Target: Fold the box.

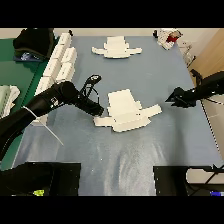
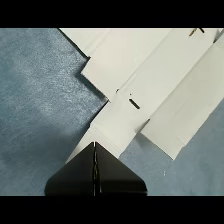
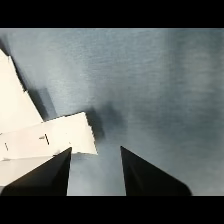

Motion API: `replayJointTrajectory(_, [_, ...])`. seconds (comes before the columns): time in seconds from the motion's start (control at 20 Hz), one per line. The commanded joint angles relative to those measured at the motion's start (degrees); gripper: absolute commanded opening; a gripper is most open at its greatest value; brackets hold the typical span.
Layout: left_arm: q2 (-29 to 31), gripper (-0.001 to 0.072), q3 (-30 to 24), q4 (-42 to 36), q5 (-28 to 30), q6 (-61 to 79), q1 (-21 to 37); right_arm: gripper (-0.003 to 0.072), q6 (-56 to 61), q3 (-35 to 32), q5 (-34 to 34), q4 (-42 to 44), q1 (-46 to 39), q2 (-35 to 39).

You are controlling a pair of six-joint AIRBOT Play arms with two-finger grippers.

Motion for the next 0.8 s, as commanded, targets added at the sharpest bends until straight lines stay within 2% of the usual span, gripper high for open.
replayJointTrajectory(0.0, [0.0, 0.0011, 0.0, -0.8, 0.0, 0.0, 0.0, 0.0456, -9.1, 3.8, -4.4, 6.5, -0.4, -8.9])
replayJointTrajectory(0.1, [0.0, 0.0011, 0.0, -1.0, 0.0, 0.0, 0.0, 0.0456, -11.1, 4.7, -7.5, 7.4, 0.8, -12.3])
replayJointTrajectory(0.3, [0.0, 0.0011, 0.0, -1.0, 0.0, 0.0, 0.0, 0.0437, -12.3, 4.6, -8.4, 7.6, 4.1, -15.0])
replayJointTrajectory(0.5, [0.0, 0.0011, 0.0, -1.0, 1.4, 0.0, -0.1, 0.0335, -13.9, 4.6, -8.9, 8.3, 7.3, -15.1])
replayJointTrajectory(0.55, [0.0, 0.0011, 0.0, -1.2, 1.4, 0.0, -0.1, 0.0334, -13.9, 4.6, -9.4, 8.3, 7.7, -15.1])
replayJointTrajectory(0.65, [0.0, 0.0011, 0.0, -1.3, 1.3, 0.0, -0.1, 0.0126, -13.9, 4.6, -11.2, 8.3, 8.0, -15.0])
replayJointTrajectory(0.75, [0.0, 0.0011, 0.0, -2.1, 0.8, 0.0, -0.1, 0.0002, -13.9, 4.6, -13.3, 8.9, 8.0, -15.0])
